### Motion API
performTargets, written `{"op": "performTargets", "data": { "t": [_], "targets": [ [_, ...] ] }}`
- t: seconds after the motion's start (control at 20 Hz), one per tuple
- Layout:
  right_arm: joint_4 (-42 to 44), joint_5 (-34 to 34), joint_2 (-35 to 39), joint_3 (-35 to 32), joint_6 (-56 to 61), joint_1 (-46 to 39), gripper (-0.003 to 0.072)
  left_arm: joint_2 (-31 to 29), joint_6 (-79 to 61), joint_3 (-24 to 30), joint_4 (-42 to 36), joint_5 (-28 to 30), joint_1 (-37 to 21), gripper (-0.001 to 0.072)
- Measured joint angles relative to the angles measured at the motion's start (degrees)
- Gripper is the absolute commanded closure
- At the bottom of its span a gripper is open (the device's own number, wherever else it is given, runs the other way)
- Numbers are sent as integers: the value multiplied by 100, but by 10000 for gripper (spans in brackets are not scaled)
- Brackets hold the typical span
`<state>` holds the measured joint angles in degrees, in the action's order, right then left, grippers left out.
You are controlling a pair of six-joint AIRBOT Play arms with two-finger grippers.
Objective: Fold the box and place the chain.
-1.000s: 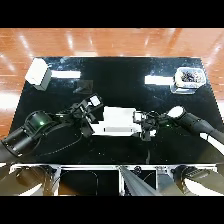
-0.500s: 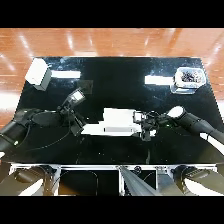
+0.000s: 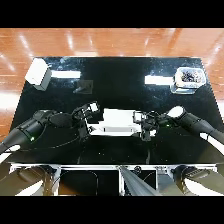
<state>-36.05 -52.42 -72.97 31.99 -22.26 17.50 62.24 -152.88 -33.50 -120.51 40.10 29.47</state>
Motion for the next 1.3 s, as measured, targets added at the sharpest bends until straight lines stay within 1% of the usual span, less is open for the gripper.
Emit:
{"op": "performTargets", "data": {
  "t": [0.15,0.35,0.65,0.75,0.8,0.9,0.95,1.0,1.3],
  "targets": [
    [0,0,0,0,0,0,155,175,-199,0,-109,-155,216,100],
    [0,0,0,0,0,0,155,376,-304,0,-221,-197,457,100],
    [0,0,0,0,0,0,156,466,-343,0,-323,-407,546,101],
    [-2,0,0,0,0,0,155,476,-345,0,-385,-420,553,119],
    [0,0,0,0,0,0,155,479,-345,0,-426,-424,557,164],
    [2,9,0,0,17,0,155,481,-345,0,-516,-393,557,417],
    [2,9,0,0,15,0,155,483,-345,0,-546,-369,557,492],
    [0,9,0,0,13,0,155,481,-345,0,-575,-363,562,513],
    [0,7,0,0,7,0,155,485,-345,0,-780,-358,562,513]
  ]
}}
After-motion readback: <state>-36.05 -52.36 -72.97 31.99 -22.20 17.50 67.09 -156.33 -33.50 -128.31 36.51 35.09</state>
